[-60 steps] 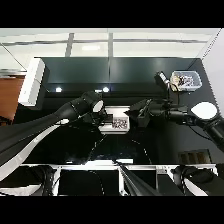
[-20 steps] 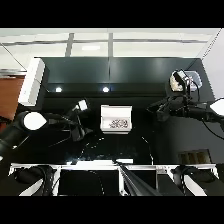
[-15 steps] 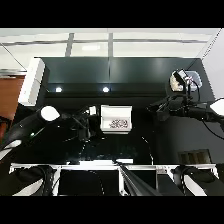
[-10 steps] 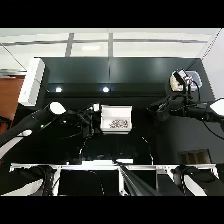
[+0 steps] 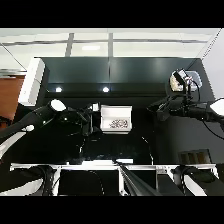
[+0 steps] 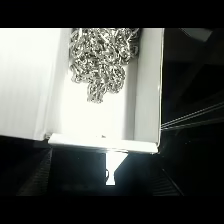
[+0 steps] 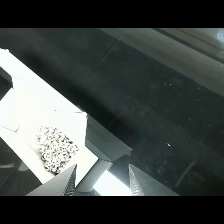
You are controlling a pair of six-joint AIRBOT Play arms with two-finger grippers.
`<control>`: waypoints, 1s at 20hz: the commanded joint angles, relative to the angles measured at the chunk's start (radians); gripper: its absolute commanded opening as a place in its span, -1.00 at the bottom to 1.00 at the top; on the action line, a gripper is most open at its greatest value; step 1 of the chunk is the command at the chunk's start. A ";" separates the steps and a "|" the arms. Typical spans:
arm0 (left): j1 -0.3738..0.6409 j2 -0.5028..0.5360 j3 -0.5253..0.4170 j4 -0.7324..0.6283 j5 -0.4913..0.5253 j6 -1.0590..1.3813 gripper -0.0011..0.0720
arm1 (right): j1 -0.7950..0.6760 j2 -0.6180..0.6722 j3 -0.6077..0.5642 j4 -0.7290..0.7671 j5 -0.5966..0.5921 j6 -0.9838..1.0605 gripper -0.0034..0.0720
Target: Fold the box and place the chain.
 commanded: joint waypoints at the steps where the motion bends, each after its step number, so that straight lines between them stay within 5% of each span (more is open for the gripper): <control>1: -0.005 -0.013 0.001 -0.066 0.024 0.095 0.98 | 0.000 0.000 0.001 0.000 -0.001 0.000 0.10; 6: -0.005 -0.034 0.001 -0.128 0.024 0.116 0.93 | 0.000 0.000 0.001 0.000 -0.005 0.000 0.10; 8: -0.006 -0.035 0.002 -0.124 0.020 0.117 0.42 | 0.000 0.000 0.001 0.000 -0.005 0.000 0.10; 11: -0.006 -0.035 0.002 -0.124 0.020 0.116 -0.06 | 0.000 0.000 -0.015 0.000 -0.041 0.040 0.10; 12: -0.006 -0.035 0.002 -0.124 0.021 0.116 -0.06 | 0.000 -0.005 -0.021 0.000 -0.074 0.112 0.11; 13: -0.006 -0.035 0.002 -0.127 0.019 0.116 -0.06 | 0.010 -0.015 -0.021 0.005 -0.109 0.167 0.44; 14: -0.006 -0.035 0.002 -0.127 0.019 0.116 -0.06 | 0.037 -0.028 -0.020 0.016 -0.172 0.204 1.00; 18: -0.006 -0.035 0.002 -0.127 0.020 0.116 -0.06 | 0.194 -0.162 0.021 0.158 -0.459 0.239 1.00; 20: -0.005 -0.035 0.002 -0.127 0.020 0.116 -0.06 | 0.260 -0.285 0.079 0.166 -0.476 0.231 1.00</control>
